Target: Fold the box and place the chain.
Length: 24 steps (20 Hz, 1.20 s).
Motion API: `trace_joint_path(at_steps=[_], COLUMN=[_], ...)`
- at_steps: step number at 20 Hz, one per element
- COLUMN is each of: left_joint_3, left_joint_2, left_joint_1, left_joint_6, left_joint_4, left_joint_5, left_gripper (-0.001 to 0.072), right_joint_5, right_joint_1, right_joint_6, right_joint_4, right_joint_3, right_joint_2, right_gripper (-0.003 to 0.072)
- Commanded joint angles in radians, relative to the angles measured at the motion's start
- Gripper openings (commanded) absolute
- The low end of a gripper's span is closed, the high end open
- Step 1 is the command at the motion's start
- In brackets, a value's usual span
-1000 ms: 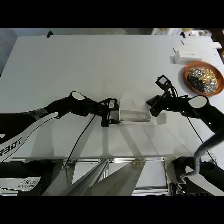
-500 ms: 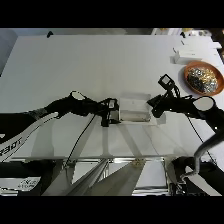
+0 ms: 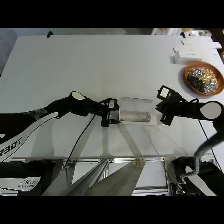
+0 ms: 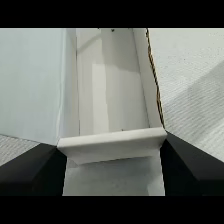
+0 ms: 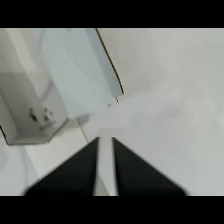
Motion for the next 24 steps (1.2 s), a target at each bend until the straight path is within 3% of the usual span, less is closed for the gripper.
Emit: trace_joint_path(at_steps=[1,7,10,24], left_joint_3=[0.0,0.0,0.0,0.0], left_joint_2=[0.0,0.0,0.0,0.0], left_joint_1=[0.0,0.0,0.0,0.0], left_joint_6=[0.0,0.0,0.0,0.0], left_joint_4=[0.0,0.0,0.0,0.0], left_joint_5=[0.0,0.0,0.0,0.0], left_gripper=[0.0103,0.0103,0.0103,0.0103], right_joint_5=[-0.014,0.026,0.071,0.068], right_joint_1=[0.001,0.001,0.001,0.001], right_joint_6=[-0.147,-0.325,-0.39,-0.53], right_joint_4=[-0.02,-0.006,0.002,0.201], right_joint_3=[-0.01,-0.033,-0.033,-0.049], right_joint_2=[-0.032,-0.145,-0.185,-0.22], right_gripper=[0.0283,0.0275,0.0218,0.0162])
